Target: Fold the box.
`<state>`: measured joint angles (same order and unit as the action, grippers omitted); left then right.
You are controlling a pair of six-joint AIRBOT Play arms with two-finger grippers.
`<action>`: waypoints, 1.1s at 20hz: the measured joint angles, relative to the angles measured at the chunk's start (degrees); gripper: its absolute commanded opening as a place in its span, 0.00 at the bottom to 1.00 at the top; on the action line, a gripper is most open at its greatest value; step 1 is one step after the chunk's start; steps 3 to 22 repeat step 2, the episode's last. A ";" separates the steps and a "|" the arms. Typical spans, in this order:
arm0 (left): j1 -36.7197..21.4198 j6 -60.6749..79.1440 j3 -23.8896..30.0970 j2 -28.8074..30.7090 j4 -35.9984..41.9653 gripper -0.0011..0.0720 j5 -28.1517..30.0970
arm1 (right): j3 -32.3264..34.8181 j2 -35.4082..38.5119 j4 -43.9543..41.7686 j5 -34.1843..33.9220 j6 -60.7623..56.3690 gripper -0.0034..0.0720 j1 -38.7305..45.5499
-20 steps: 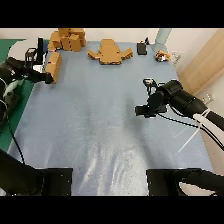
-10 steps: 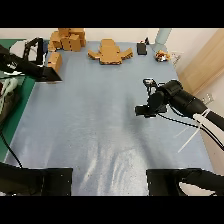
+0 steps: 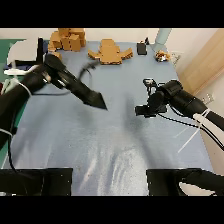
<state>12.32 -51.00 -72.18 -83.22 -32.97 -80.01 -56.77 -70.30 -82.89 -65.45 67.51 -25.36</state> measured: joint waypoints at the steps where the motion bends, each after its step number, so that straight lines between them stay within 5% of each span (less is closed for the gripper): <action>1: 2.91 -0.28 2.08 0.07 0.02 0.97 1.73 | -0.02 0.00 0.00 0.00 0.00 0.05 0.00; 22: 5.14 -0.61 3.78 0.15 0.13 0.97 3.48 | 0.00 0.00 0.00 0.02 0.02 0.05 0.00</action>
